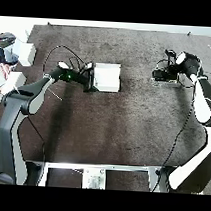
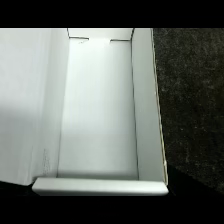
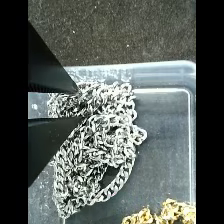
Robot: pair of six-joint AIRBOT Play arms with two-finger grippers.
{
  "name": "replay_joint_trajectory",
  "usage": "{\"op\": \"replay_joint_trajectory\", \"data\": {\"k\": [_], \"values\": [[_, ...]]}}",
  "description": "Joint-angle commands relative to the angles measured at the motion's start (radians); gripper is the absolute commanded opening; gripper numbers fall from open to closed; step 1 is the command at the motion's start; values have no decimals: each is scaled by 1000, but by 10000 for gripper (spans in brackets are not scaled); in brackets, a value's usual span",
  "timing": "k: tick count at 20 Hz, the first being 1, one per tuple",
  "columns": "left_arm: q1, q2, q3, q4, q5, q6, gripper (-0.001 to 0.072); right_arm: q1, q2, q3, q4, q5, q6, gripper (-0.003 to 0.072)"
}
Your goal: Fold the box and place the chain.
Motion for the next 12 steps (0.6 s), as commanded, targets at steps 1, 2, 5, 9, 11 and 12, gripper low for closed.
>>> {"op": "replay_joint_trajectory", "data": {"k": [1, 2, 5, 9, 11, 12], "values": [[0, 0, 0, 0, 0, 0, 538, 1, -6, 0, -4, 0, 0, 160], [0, 0, 0, 0, 0, 0, 537, 1, -9, 0, -8, 5, 0, 85], [0, 0, 0, 0, 0, 0, 537, 1, 1, 2, -20, 5, 0, 28], [0, 0, 0, 0, 0, 0, 538, 1, 55, 2, -19, 5, 0, 11], [0, 0, 0, 0, 0, 0, 538, 1, 98, 2, -19, 14, 0, 11], [0, 0, 0, 0, 0, 0, 538, 1, 121, 2, -19, 23, 0, 10]]}}
